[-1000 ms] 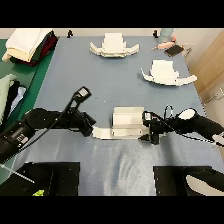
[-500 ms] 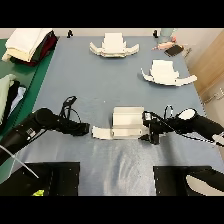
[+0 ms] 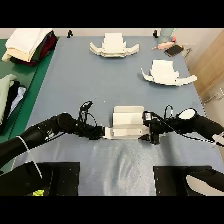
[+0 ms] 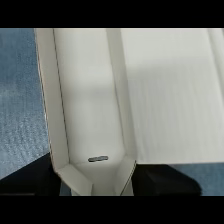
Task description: Fold the box.
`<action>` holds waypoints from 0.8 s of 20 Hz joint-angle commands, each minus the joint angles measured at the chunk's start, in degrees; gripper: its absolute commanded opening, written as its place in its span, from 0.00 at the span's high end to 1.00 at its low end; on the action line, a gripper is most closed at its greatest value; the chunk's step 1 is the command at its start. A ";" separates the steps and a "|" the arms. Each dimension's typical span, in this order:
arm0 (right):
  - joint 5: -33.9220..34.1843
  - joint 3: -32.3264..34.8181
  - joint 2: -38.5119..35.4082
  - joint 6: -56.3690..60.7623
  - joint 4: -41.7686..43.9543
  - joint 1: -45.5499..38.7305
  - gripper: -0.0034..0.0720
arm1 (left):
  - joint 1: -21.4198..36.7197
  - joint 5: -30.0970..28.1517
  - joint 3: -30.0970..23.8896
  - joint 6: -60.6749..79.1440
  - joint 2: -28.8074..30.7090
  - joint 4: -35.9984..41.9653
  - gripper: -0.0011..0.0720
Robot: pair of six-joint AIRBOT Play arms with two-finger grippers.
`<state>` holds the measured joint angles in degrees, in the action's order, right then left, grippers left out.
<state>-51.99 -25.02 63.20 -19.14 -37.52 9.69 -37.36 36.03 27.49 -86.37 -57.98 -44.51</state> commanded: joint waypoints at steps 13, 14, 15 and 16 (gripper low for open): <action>-0.02 -0.04 0.04 0.02 0.02 0.02 0.27 | -2.67 -1.46 5.97 0.85 -0.61 1.27 0.43; -0.02 -0.04 0.04 0.02 0.02 0.02 0.28 | -2.67 -1.60 5.97 0.85 -0.61 1.27 0.43; -0.02 -0.04 0.04 0.02 0.00 0.02 0.27 | -2.67 -1.60 5.97 0.85 -0.61 1.25 0.43; -0.02 -0.04 0.04 0.02 0.00 0.02 0.27 | -2.67 -1.60 5.97 0.87 -0.61 1.25 0.43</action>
